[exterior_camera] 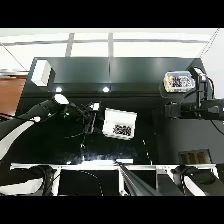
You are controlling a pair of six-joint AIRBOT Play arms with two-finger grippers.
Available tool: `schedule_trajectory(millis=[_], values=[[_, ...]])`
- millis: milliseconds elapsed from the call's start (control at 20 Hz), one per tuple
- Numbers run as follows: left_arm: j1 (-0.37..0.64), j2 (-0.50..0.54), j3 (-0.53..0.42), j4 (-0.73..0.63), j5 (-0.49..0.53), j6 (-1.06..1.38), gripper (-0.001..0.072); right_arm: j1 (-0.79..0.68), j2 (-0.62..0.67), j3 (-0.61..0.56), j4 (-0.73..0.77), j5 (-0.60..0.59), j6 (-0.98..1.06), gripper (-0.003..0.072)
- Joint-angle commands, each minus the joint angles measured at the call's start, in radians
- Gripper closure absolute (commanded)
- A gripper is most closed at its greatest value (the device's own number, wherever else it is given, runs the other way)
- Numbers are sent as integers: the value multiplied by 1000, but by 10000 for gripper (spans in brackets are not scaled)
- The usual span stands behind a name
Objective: Fold the box and place the chain.
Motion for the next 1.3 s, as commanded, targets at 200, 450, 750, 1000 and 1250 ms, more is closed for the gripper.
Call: schedule_trajectory(millis=[200, 450, 750, 1000, 1250], values=[[-58, 0, 3, 17, 48, -25, 78, 0, 1, 0, -6, -2, -2, 412], [-66, 0, 3, -10, 132, -169, 206, 1, -6, 0, -17, -71, -1, 412], [-66, 0, 3, -8, 132, -169, 206, 50, -190, 0, 220, -323, -78, 319], [-66, 0, 3, -8, 133, -150, 206, 153, -401, 3, 226, -441, -234, -6], [-66, 0, 3, -8, 140, -146, 206, 161, -431, 19, 261, -430, -368, -6]])
